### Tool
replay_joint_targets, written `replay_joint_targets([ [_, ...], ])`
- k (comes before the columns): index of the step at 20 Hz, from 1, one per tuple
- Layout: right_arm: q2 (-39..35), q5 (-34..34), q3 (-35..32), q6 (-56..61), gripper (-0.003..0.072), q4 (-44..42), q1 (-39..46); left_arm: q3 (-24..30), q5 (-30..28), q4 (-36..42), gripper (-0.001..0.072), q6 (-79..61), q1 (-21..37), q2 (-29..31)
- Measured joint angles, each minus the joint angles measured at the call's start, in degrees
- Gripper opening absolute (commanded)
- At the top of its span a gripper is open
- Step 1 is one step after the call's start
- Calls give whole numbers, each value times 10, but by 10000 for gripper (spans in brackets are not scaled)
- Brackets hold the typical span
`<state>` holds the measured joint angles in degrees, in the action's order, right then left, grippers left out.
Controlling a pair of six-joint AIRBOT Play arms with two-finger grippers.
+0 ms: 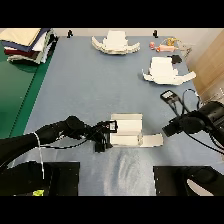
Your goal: Fold the box.
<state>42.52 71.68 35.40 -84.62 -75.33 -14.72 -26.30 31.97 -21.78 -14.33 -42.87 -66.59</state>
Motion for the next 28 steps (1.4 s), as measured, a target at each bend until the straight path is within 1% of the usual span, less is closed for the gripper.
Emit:
replay_joint_targets([
  [1,5,13,-5,31,5,-3,16,0,0,0,527,0,0,0],
  [3,23,17,-23,69,5,-28,42,0,0,0,527,0,0,0],
  [5,48,-1,-46,83,5,-76,56,0,0,0,527,0,0,0],
  [8,82,-43,-73,59,4,-176,64,0,0,0,527,0,0,0],
  [11,93,-72,-81,26,4,-266,59,0,0,0,527,0,0,0],
  [13,90,-80,-82,15,4,-301,53,0,0,0,527,0,0,0],
  [18,76,-88,-77,-2,9,-348,46,0,0,0,527,0,0,0],
  [19,72,-88,-73,-5,110,-353,45,0,0,0,527,0,0,0],
  [20,68,-87,-67,-8,267,-358,45,0,0,0,527,0,0,0],
  [21,65,-87,-61,-9,318,-361,45,0,0,0,527,0,0,0],
  [24,60,-82,-42,-12,326,-366,44,0,0,0,527,0,0,0],
  [25,59,-81,-37,-12,395,-369,44,0,0,0,527,0,0,0],
  [26,59,-79,-34,-13,425,-371,44,0,0,0,527,0,0,0],
  [28,58,-78,-30,-14,425,-379,44,0,0,0,527,0,0,0],
])
